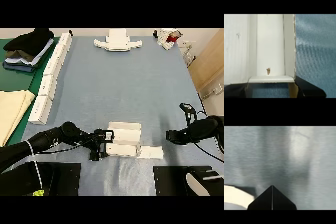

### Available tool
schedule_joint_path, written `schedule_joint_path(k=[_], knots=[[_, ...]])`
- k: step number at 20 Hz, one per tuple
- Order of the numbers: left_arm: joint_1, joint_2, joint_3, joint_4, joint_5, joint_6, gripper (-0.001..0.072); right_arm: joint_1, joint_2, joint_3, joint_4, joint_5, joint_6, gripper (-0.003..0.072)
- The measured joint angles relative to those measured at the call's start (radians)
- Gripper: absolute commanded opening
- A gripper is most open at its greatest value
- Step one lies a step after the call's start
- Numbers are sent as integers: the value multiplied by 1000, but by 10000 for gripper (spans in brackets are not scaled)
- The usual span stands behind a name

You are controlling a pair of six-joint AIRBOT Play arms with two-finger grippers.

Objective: Fold the box.

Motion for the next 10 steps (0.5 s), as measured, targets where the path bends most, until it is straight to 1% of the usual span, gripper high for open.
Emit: schedule_joint_path(k=[2, 5, 8, 10], knots=[[0, 0, 0, 0, 0, 0, 354, -24, -47, 7, 61, -9, -6, 4], [0, 0, 0, 0, 0, 0, 353, -40, -106, 4, 100, -34, -11, 4], [0, 0, 0, 0, 0, 0, 354, -46, -129, -24, 122, -46, -5, 4], [0, 0, 0, 0, 0, 0, 353, -48, -135, -57, 163, -50, 0, 4]])
